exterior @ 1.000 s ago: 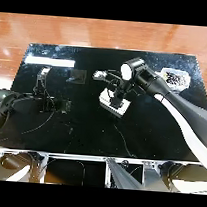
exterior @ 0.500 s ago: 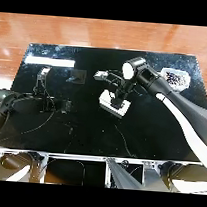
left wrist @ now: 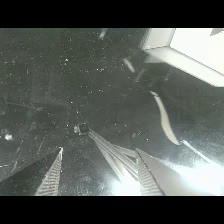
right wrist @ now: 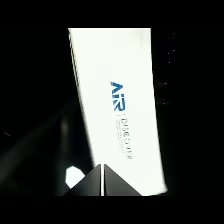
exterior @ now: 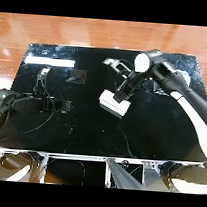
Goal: Fold the box and place the chain.
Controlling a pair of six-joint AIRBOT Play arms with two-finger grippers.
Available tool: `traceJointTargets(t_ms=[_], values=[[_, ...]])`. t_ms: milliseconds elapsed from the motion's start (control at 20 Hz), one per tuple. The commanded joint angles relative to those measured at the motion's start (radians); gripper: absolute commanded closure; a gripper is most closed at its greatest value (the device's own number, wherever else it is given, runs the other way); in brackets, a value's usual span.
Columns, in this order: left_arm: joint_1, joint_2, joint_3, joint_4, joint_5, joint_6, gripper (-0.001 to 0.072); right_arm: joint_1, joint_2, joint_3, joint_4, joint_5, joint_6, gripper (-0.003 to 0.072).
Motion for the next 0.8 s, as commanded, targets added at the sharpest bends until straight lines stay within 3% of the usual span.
traceJointTargets(t_ms=[0, 100, 150, 300, 750], values=[[-0.001, 0.000, 0.000, 0.000, 0.000, -0.004, 0.0155, -0.116, 0.068, -0.132, 0.401, -0.248, 0.229, 0.0653], [-0.001, 0.000, 0.000, 0.000, 0.000, -0.004, 0.0155, -0.140, 0.127, -0.305, 0.606, -0.489, 0.285, 0.0653], [-0.001, 0.000, 0.000, 0.000, -0.001, -0.004, 0.0155, -0.138, 0.133, -0.370, 0.645, -0.513, 0.285, 0.0653], [-0.001, 0.000, 0.000, -0.001, 0.000, -0.004, 0.0155, -0.137, 0.132, -0.486, 0.645, -0.511, 0.282, 0.0653], [-0.001, -0.002, 0.000, -0.003, -0.001, -0.004, 0.0155, -0.143, 0.091, -0.494, 0.630, -0.476, 0.237, 0.0653]])
